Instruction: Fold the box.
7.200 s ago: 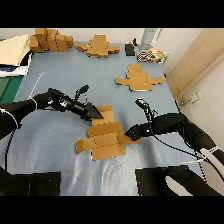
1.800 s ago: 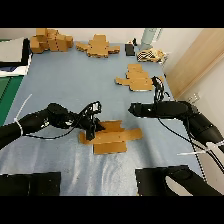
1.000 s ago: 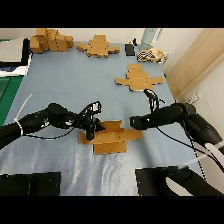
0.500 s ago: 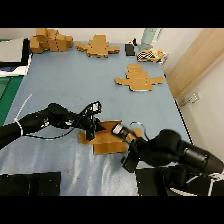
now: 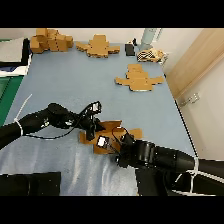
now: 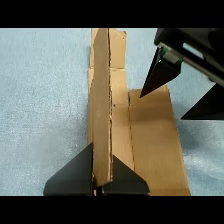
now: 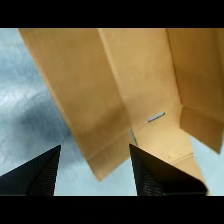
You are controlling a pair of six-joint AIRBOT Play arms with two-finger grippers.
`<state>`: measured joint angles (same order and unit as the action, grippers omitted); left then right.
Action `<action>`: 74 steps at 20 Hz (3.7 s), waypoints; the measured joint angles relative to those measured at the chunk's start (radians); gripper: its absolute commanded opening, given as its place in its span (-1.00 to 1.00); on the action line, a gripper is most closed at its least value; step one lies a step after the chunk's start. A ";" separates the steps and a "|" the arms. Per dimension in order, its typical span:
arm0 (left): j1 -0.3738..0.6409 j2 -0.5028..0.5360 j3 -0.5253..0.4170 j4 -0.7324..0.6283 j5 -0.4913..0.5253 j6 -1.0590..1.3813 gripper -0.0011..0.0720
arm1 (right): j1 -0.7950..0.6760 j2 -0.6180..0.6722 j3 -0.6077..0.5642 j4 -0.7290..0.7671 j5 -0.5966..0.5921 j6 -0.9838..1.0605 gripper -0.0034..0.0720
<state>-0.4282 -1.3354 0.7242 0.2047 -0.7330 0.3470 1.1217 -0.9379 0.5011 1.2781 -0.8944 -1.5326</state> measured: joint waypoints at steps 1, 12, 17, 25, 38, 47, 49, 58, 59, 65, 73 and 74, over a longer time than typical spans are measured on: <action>0.000 0.000 0.000 0.000 0.000 0.000 -0.93 | 0.000 -0.007 0.002 -0.024 0.011 0.019 0.77; 0.000 0.000 0.000 0.000 0.000 0.000 -0.93 | -0.008 -0.006 0.019 -0.167 0.066 0.240 0.99; 0.000 0.000 0.000 0.000 0.000 0.000 -0.93 | -0.146 0.038 0.022 -0.023 0.095 0.031 0.99; 0.000 0.000 0.000 0.000 0.000 0.000 -0.93 | -0.379 0.109 0.022 0.253 0.109 -0.422 0.98; -0.001 0.000 0.000 0.000 0.000 0.000 -0.93 | -0.599 0.073 0.023 0.606 0.114 -0.994 0.98; -0.001 0.000 0.000 0.000 -0.002 0.000 -0.93 | -0.610 0.095 0.025 0.667 0.082 -1.092 0.99; -0.001 0.000 0.000 0.000 0.000 0.000 -0.93 | -0.610 0.082 0.025 0.670 0.090 -1.109 0.98; -0.001 0.000 0.000 0.000 0.001 0.000 -0.93 | -0.611 0.069 0.026 0.667 0.100 -1.154 0.98; -0.001 0.000 0.000 0.000 0.001 0.000 -0.93 | -0.611 0.069 0.026 0.667 0.097 -1.154 0.99; -0.001 0.000 0.000 0.001 -0.003 0.000 -0.93 | -0.611 0.098 0.025 0.665 0.080 -1.157 0.98; -0.001 0.000 0.000 0.000 0.000 0.000 -0.93 | -0.611 0.081 0.024 0.647 0.124 -1.158 0.98; -0.001 0.000 0.000 0.000 0.000 0.000 -0.93 | -0.612 0.075 0.024 0.647 0.125 -1.164 0.98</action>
<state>-0.4294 -1.3354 0.7242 0.2050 -0.7334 0.3473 0.5102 -0.8627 0.5251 1.9255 -0.7696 -2.6968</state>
